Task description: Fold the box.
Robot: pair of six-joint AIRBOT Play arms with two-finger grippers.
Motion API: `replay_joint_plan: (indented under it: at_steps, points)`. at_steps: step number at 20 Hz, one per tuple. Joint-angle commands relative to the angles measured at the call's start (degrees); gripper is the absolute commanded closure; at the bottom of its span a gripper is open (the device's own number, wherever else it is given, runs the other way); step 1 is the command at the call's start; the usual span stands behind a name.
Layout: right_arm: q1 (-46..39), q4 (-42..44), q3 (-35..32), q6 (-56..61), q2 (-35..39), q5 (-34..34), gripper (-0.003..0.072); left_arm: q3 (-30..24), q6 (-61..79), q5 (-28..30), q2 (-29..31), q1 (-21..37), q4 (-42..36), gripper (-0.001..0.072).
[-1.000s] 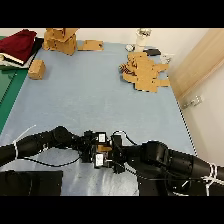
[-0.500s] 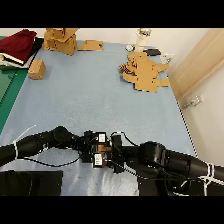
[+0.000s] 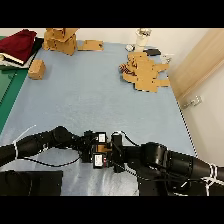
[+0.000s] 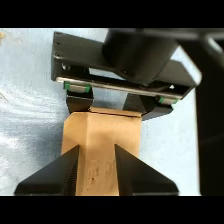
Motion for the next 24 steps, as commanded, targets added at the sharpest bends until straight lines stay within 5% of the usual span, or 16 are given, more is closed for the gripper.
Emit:
replay_joint_plan:
  at_steps: [1, 2, 4, 24]
  points:
    - [1.46, -6.97, 0.15, 5.2, 0.48, -0.44, 0.0351, 0.07, 0.0, 0.02, -0.04, 0.0, 0.0, 0.0255]
    - [1.68, -6.82, 0.15, 5.18, 0.57, -0.52, 0.0333, 0.07, 0.0, 0.02, -0.04, 0.0, 0.0, 0.0256]
    - [3.08, -5.92, 0.15, 5.2, 0.59, -0.87, 0.0155, 0.07, 0.0, 0.02, -0.04, 0.0, 0.0, 0.0255]
    - [9.18, -22.23, -0.61, 24.35, -0.96, -2.08, 0.0174, 0.07, 0.0, 0.02, -0.04, 0.0, 0.0, 0.0255]
